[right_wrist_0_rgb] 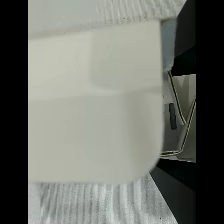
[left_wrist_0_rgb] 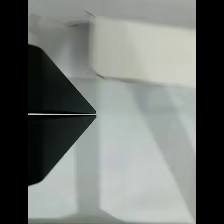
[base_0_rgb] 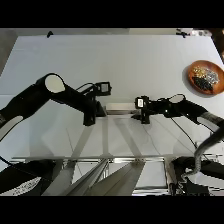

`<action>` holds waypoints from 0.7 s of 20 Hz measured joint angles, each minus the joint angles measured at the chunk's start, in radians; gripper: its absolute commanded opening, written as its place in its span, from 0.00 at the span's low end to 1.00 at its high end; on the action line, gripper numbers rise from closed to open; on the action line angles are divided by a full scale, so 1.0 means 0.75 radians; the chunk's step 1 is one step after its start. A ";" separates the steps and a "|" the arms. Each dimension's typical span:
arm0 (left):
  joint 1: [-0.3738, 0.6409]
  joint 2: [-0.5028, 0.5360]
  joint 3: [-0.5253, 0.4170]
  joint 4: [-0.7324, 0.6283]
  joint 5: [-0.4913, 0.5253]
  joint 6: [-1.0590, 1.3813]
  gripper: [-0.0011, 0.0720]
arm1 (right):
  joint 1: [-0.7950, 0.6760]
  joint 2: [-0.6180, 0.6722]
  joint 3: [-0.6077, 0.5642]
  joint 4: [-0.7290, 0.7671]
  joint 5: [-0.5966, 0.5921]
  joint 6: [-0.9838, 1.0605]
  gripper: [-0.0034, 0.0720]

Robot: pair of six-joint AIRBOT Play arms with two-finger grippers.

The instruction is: Fold the box and place the chain.

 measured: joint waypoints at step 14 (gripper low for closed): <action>-0.159 -0.195 -0.023 -0.312 0.799 0.046 0.02 | 0.000 0.000 0.000 0.001 0.000 0.001 0.58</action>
